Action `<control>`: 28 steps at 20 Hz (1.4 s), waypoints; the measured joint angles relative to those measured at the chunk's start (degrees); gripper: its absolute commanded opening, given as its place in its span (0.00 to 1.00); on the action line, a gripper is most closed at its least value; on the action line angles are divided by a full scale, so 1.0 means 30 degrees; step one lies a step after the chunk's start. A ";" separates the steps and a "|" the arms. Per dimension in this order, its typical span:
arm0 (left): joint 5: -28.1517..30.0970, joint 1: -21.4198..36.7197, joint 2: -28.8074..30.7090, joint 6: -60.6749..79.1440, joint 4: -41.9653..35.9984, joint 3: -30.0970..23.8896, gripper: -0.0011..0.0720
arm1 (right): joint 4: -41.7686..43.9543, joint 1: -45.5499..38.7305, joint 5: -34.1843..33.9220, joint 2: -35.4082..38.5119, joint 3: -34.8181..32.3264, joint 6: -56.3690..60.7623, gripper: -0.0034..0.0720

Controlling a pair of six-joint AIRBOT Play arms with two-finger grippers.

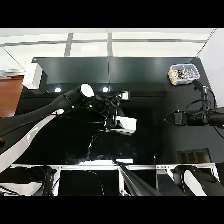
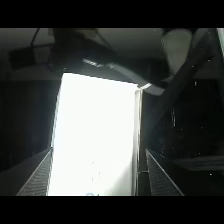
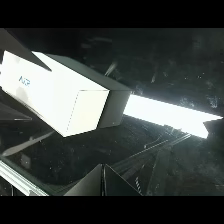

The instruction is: Fold the box and place the chain.

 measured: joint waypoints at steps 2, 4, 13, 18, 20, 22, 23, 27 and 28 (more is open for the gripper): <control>-0.0080 -0.0022 0.0000 -0.0007 0.0058 0.0000 0.98 | -0.0007 0.0000 -0.0007 0.0000 0.0000 0.0000 0.06; -0.0138 -0.0146 0.0007 -0.0007 0.0401 0.0000 0.98 | -0.0007 0.0007 -0.0007 0.0000 0.0000 0.0007 0.06; 0.0386 -0.0991 -0.0291 -0.0007 0.2339 0.0007 0.98 | -0.0007 0.0000 -0.0015 0.0000 0.0000 0.0007 0.06; 0.0991 -0.1494 -0.0838 -0.0197 0.2856 0.0022 0.55 | 0.0000 0.0000 -0.0015 0.0000 0.0000 0.0015 0.06; 0.1107 -0.1632 -0.0867 -0.1333 0.3118 0.0102 0.46 | 0.0000 0.0000 -0.0015 0.0007 0.0000 0.0015 0.06; 0.1056 -0.1632 -0.0641 -0.3949 0.4291 0.0430 0.46 | 0.0000 0.0000 -0.0015 0.0000 0.0000 0.0022 0.06; 0.0889 -0.1494 -0.0328 -0.5450 0.5311 0.0597 0.46 | 0.0007 0.0000 -0.0022 0.0007 0.0000 0.0029 0.06; 0.0357 0.0168 0.1829 -1.1868 0.9122 0.0831 0.46 | 0.0015 0.0000 -0.0095 0.0000 0.0000 0.0029 0.06; 0.0357 0.0976 0.2433 -1.3617 1.0346 0.0714 0.46 | 0.0022 0.0000 -0.0102 0.0000 0.0000 0.0029 0.06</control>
